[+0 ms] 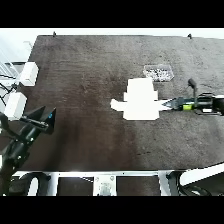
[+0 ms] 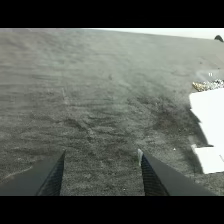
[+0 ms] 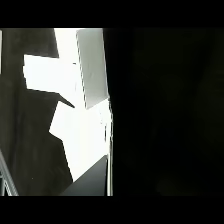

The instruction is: Fold the box and place the chain.

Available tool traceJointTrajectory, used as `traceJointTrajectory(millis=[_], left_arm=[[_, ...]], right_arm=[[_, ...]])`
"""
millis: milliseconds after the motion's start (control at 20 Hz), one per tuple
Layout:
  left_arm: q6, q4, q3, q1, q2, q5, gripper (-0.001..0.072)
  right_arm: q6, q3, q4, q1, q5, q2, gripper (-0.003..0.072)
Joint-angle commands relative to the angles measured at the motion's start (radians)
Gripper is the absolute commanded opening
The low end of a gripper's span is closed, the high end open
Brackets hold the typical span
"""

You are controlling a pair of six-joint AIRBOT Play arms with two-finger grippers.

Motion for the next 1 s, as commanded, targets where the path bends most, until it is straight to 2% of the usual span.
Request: traceJointTrajectory(millis=[0,250,500,700,800,950], left_arm=[[-0.016,0.042,0.135,0.0,-0.201,-0.031,0.0527],[-0.082,0.12,0.45,0.0,-0.647,-0.233,0.0527],[-0.196,0.237,0.737,-0.001,-0.991,-0.428,0.0527],[-0.259,0.331,0.929,-0.023,-1.15,-0.473,0.0527],[-0.303,0.412,1.023,-0.075,-1.217,-0.472,0.0527],[-0.391,0.534,1.133,-0.138,-1.309,-0.42,0.0527]], right_arm=[[0.002,-0.106,0.097,0.171,-0.142,0.067,0.0003],[0.086,-0.107,0.107,0.406,-0.417,0.171,0.0003],[0.076,-0.118,0.14,0.52,-0.531,0.218,0.0003],[0.006,-0.23,0.153,0.545,-0.666,0.288,0.0003],[-0.125,-0.271,0.259,0.547,-0.695,0.291,0.0003],[-0.251,-0.305,0.308,0.547,-0.728,0.291,0.0003]])
